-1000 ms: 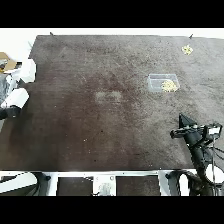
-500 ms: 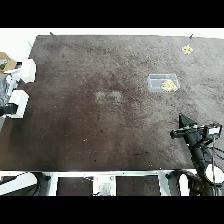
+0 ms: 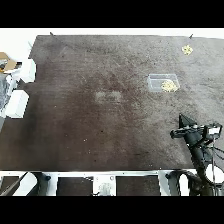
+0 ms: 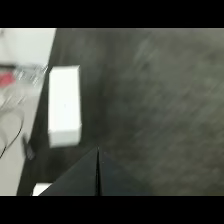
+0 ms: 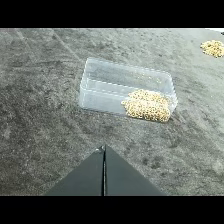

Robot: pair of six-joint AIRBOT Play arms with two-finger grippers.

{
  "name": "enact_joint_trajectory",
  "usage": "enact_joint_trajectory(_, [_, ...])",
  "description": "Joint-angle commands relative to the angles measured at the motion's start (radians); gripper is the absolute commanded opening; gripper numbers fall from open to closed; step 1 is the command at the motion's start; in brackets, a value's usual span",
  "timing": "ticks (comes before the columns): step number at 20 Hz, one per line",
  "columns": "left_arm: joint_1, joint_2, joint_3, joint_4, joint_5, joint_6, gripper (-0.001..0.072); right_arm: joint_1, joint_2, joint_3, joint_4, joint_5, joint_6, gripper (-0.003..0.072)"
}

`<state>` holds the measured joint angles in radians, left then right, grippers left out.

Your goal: Fold the box and place the chain.

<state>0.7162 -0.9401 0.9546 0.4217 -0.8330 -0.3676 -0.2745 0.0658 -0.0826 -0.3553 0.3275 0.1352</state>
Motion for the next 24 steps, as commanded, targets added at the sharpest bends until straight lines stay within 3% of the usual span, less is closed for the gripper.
enact_joint_trajectory(1, [-0.063, 0.130, 0.045, -0.106, 0.041, -0.028, 0.0003, -0.001, 0.000, 0.000, 0.000, -0.003, 0.000, 0.0001])
enact_joint_trajectory(4, [-0.187, 0.254, 0.024, -0.090, 0.249, -0.016, 0.0003, -0.001, -0.001, 0.000, 0.000, -0.003, 0.000, 0.0000])
enact_joint_trajectory(6, [-0.275, 0.343, -0.040, -0.090, 0.378, 0.012, 0.0003, -0.001, -0.001, 0.000, 0.000, -0.003, 0.000, 0.0001])
enact_joint_trajectory(13, [-0.596, 0.690, -0.485, -0.089, 0.722, 0.127, 0.0003, -0.001, -0.001, 0.000, 0.000, -0.003, 0.000, 0.0001])
enact_joint_trajectory(17, [-0.684, 0.880, -0.734, -0.090, 0.764, 0.129, 0.0003, -0.001, -0.001, 0.000, 0.000, -0.003, 0.000, 0.0000])
enact_joint_trajectory(19, [-0.688, 0.910, -0.819, -0.089, 0.778, 0.130, 0.0003, -0.001, -0.001, 0.000, 0.000, -0.003, 0.000, 0.0001])
enact_joint_trajectory(24, [-0.689, 0.910, -0.857, -0.092, 0.796, 0.122, 0.0005, -0.001, -0.001, 0.000, 0.000, -0.003, 0.000, 0.0001])
